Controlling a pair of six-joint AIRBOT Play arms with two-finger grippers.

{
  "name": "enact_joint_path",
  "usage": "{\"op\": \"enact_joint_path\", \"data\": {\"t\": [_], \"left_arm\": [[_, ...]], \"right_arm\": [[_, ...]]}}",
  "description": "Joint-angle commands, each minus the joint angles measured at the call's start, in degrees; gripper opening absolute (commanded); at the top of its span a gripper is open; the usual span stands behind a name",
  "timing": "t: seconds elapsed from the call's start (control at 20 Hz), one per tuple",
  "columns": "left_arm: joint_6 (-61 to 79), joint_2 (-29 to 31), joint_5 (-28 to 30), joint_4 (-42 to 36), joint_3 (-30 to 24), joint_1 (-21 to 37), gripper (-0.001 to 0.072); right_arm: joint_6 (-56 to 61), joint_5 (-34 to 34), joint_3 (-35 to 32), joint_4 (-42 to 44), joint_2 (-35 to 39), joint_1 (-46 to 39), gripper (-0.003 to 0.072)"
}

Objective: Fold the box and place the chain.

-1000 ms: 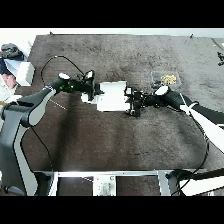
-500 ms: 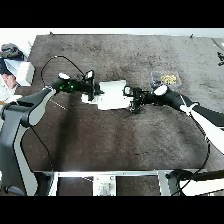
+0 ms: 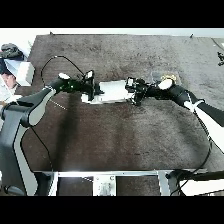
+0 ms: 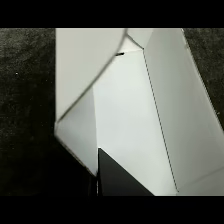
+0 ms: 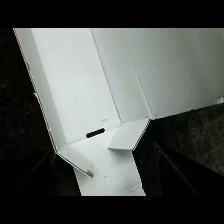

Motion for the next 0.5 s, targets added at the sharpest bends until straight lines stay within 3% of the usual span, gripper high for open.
{"op": "enact_joint_path", "data": {"t": [0.0, 0.25, 0.45], "left_arm": [[0.04, -0.02, 0.00, 0.00, -0.02, 0.02, 0.0013], [0.04, -0.02, -0.02, 0.00, -0.02, 0.02, 0.0012], [0.04, -0.02, -0.02, 0.00, -0.02, 0.02, 0.0012]], "right_arm": [[-0.50, 5.66, 4.39, 0.26, -3.23, -1.53, 0.0708], [-0.52, 17.05, 12.52, 1.79, -9.18, -4.50, 0.0709], [-0.33, 21.59, 17.59, 3.08, -13.77, -5.68, 0.0708]]}}
